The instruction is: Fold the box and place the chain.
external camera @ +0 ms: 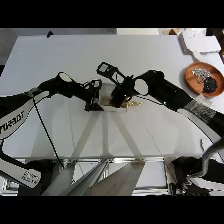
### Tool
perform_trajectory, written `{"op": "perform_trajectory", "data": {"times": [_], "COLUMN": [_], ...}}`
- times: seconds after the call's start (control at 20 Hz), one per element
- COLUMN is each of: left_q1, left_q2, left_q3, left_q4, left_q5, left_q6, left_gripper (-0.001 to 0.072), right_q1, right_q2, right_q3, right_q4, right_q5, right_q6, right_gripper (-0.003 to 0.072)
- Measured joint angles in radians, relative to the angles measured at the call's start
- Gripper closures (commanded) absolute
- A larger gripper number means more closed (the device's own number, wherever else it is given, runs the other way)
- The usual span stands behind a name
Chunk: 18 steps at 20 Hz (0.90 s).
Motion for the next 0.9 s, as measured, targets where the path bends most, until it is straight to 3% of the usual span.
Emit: {"op": "perform_trajectory", "data": {"times": [0.05,0.25,0.6,0.9], "left_q1": [0.0,0.0,0.0,0.0], "left_q2": [0.0,0.0,0.0,0.0], "left_q3": [0.0,0.0,0.0,0.0], "left_q4": [0.0,0.0,0.0,0.0], "left_q5": [0.0,0.0,0.0,0.0], "left_q6": [0.0,0.0,0.0,0.0], "left_gripper": [0.0435,0.0435,0.0435,0.0435], "right_q1": [-0.005,-0.042,-0.246,-0.398], "right_q2": [0.0,0.012,0.069,0.028], "right_q3": [0.0,0.0,0.0,-0.002], "right_q4": [-0.002,0.027,0.186,0.264], "right_q5": [0.003,0.047,0.198,0.288], "right_q6": [0.003,0.005,-0.195,-0.463], "right_gripper": [0.0388,0.0265,0.0265,0.0264]}}
